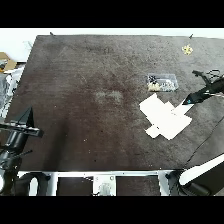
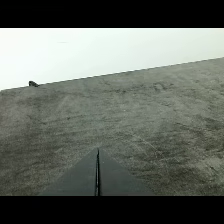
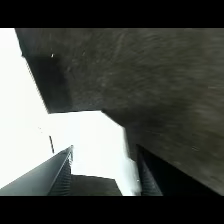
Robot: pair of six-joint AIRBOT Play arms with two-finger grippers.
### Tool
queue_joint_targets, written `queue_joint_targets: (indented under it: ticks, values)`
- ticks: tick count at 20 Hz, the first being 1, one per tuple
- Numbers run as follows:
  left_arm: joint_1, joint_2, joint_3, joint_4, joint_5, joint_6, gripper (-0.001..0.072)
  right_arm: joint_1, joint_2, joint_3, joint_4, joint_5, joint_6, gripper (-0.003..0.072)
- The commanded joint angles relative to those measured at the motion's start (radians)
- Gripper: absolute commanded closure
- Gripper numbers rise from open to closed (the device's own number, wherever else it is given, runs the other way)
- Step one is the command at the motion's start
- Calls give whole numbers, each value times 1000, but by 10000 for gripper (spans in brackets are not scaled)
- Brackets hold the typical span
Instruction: Fold the box and place the chain.
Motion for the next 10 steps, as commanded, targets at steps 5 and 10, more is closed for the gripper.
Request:
queue_joint_targets:
  ticks: [5, 10]
  values:
    - [0, 1, 0, 0, 0, 0, 700, 19, -19, -95, 51, 155, -183, 513]
    - [0, 1, 0, 0, 0, 0, 700, 7, 42, -104, 214, 187, -229, 692]
